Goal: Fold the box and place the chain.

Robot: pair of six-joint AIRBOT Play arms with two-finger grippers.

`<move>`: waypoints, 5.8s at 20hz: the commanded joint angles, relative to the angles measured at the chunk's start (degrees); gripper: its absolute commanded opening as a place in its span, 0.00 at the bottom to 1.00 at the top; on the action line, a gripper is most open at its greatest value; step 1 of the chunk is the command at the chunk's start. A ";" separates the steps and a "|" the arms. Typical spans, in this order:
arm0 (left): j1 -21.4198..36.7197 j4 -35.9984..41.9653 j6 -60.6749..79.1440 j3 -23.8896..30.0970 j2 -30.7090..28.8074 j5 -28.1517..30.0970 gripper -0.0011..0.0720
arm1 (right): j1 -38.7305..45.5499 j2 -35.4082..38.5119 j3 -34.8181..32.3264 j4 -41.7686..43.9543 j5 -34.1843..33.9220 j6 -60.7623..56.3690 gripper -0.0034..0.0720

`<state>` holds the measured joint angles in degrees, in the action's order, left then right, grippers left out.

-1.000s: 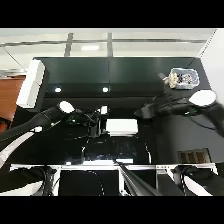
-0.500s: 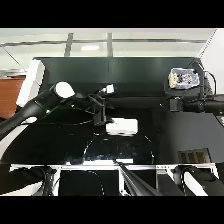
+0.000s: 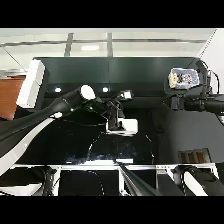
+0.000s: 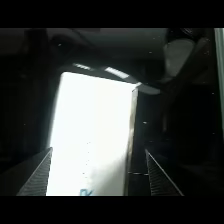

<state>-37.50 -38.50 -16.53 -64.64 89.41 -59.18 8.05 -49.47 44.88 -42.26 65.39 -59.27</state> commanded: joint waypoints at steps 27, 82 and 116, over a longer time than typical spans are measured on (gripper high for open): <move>-3.72 -10.54 -9.42 -5.01 1.55 -0.74 0.99 | 0.02 0.02 -0.02 -0.07 -0.09 -0.07 0.07; 82.55 -37.03 -24.81 10.91 -18.53 -7.13 0.48 | 0.02 0.02 -0.02 -1.29 -0.35 -4.26 0.07; 36.81 -35.63 -51.32 29.94 -42.16 22.82 0.05 | -19.56 -15.23 -0.02 -21.27 -34.49 -2.21 0.07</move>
<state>2.66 -71.92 -68.10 -38.17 48.60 -41.30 -11.00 -62.04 44.86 -60.47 33.71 -61.54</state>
